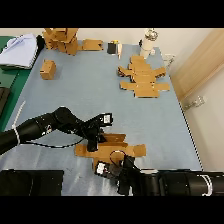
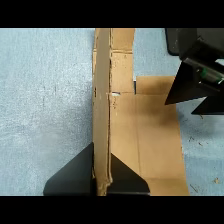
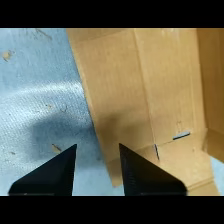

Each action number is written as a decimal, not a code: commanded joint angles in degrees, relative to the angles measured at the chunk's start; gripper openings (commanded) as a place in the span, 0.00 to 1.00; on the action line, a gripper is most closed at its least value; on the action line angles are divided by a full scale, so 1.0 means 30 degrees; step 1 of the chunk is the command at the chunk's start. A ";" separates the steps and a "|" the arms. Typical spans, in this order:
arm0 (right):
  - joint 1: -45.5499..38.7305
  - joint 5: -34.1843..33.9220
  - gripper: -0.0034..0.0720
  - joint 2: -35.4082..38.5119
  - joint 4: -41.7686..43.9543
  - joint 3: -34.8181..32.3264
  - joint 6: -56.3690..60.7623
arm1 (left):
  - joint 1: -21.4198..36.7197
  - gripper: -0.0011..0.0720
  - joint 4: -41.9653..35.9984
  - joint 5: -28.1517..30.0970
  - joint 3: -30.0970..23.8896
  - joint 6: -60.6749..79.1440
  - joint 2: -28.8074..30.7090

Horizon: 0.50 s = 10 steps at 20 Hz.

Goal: Fold the box.

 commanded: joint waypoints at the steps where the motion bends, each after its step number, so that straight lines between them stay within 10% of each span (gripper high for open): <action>1: 0.0087 0.0299 0.59 -0.0619 -0.1632 -0.0022 0.0423 | -0.0022 0.03 0.0000 0.0036 -0.0007 0.0007 -0.0007; 10: 0.0102 -0.1304 0.59 -0.0386 -0.4415 0.1122 0.2390 | -0.0036 0.03 0.0000 0.0022 -0.0007 0.0007 -0.0007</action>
